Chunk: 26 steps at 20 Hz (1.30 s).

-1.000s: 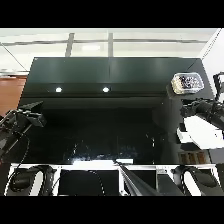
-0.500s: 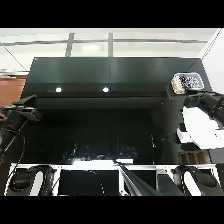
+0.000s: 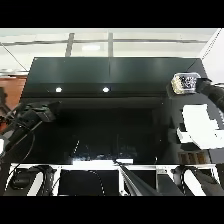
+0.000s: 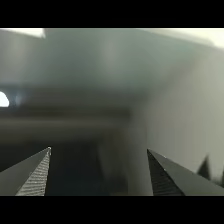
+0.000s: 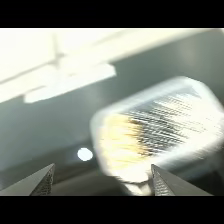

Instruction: Fold the box and place the chain.

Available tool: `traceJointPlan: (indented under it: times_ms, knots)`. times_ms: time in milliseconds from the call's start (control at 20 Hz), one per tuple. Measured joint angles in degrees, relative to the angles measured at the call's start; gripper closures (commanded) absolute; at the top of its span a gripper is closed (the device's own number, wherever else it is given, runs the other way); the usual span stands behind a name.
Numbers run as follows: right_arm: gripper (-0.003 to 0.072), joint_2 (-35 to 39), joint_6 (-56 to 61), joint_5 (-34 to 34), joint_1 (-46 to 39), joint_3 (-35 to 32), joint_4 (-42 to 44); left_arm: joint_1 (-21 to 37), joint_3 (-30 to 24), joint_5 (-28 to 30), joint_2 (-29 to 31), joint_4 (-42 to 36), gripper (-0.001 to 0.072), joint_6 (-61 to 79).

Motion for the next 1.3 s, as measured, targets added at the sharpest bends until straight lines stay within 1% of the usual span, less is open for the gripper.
traceJointPlan:
  times_ms: [100,250,300,400,500,600,700,850,900,950,1000,1050,1100,1150,1200,1300]
  knots:
    - [-0.0024,-8.48,6.56,7.10,-9.01,6.69,-6.51,-2.10,0.22,-1.55,-1.68,1.77,-0.0001,0.39]
    - [-0.0019,-19.39,15.02,22.12,-20.41,18.75,-20.59,-4.35,0.87,-2.86,-3.72,6.91,-0.0001,-1.33]
    - [-0.0018,-22.32,16.94,27.19,-23.56,22.51,-25.99,-4.79,1.05,-3.45,-4.31,8.92,-0.0001,-2.58]
    - [-0.0018,-26.58,18.56,34.75,-28.24,28.22,-34.62,-5.33,1.31,-3.89,-5.40,12.02,-0.0001,-4.42]
    - [-0.0017,-29.86,17.09,40.30,-31.32,31.52,-39.74,-5.66,1.46,-4.57,-6.27,13.79,0.0000,-5.49]
    - [-0.0018,-33.05,15.21,44.06,-33.35,33.48,-43.21,-5.84,1.53,-4.68,-6.78,14.88,-0.0001,-6.19]
    - [-0.0018,-35.54,13.75,46.58,-34.36,34.45,-45.90,-5.95,1.55,-4.90,-7.04,15.50,-0.0001,-6.54]
    - [-0.0017,-37.83,8.83,49.00,-35.04,35.10,-47.43,-5.99,1.57,-4.92,-7.26,15.96,-0.0001,-6.67]
    - [0.0078,-38.25,5.86,49.94,-35.17,35.23,-47.58,-5.99,1.57,-4.90,-7.28,16.04,-0.0001,-6.71]
    - [0.0203,-38.56,2.97,50.29,-35.26,35.30,-47.30,-5.99,1.57,-4.92,-7.28,16.06,-0.0001,-6.86]
    - [0.0216,-38.82,-0.11,50.47,-35.30,35.34,-46.23,-5.99,1.57,-4.90,-7.28,16.13,-0.0001,-6.86]
    - [0.0277,-38.99,-2.78,50.66,-35.32,35.41,-45.03,-5.99,1.57,-4.92,-7.30,16.13,-0.0001,-6.86]
    - [0.0483,-39.17,-4.74,50.66,-35.36,35.41,-44.09,-5.99,1.57,-4.92,-7.34,16.17,-0.0001,-6.86]
    - [0.0585,-39.39,-6.29,50.64,-35.43,35.45,-43.58,-5.99,1.57,-4.92,-7.37,16.26,-0.0001,-6.88]
    - [0.0628,-39.52,-7.37,50.80,-35.43,35.45,-42.93,-5.99,1.57,-4.90,-7.41,16.26,0.0000,-6.88]
    - [0.0634,-39.74,-8.83,51.60,-35.43,35.45,-41.79,-5.99,1.57,-4.96,-7.54,16.28,-0.0001,-7.04]
